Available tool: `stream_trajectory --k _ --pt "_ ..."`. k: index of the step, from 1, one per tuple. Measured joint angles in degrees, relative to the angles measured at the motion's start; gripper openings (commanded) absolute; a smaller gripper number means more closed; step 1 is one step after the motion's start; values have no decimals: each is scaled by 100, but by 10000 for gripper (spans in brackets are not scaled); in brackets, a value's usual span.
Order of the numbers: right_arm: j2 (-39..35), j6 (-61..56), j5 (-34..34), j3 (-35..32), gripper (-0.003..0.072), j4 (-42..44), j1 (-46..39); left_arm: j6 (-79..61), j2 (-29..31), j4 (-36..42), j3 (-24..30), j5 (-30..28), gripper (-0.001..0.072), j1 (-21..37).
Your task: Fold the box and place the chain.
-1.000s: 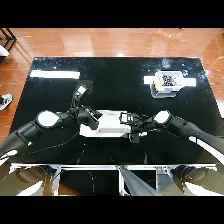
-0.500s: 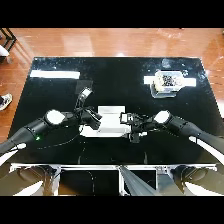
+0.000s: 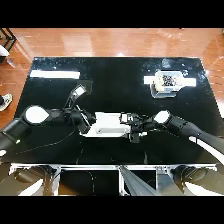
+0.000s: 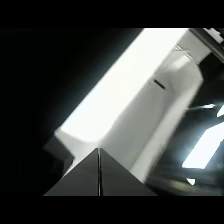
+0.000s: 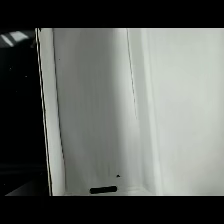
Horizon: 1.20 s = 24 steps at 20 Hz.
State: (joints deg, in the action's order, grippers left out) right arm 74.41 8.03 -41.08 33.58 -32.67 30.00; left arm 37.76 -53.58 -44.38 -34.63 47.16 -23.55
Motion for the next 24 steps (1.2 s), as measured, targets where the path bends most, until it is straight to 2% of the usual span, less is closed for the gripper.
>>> stream_trajectory --k 3,6,7,8,9,12,16,24 --pt "0 0 0 0 355 0 0 306 352 -439 -11 546 20 94" --pt "0 0 0 0 355 0 0 756 533 -1069 -11 859 34 131" --pt "0 0 0 0 354 0 0 863 564 -1235 -11 905 204 138" --pt "0 0 0 0 355 0 0 942 588 -1357 -7 925 431 142" --pt "0 0 0 0 355 0 0 1012 601 -1453 7 953 620 146" --pt "0 0 -2 0 355 0 0 992 623 -1609 85 885 624 149" --pt "0 0 -2 0 355 0 0 -332 540 -1471 260 710 618 149" --pt "0 0 -2 0 355 2 0 -2133 -223 -1034 413 72 599 -31"
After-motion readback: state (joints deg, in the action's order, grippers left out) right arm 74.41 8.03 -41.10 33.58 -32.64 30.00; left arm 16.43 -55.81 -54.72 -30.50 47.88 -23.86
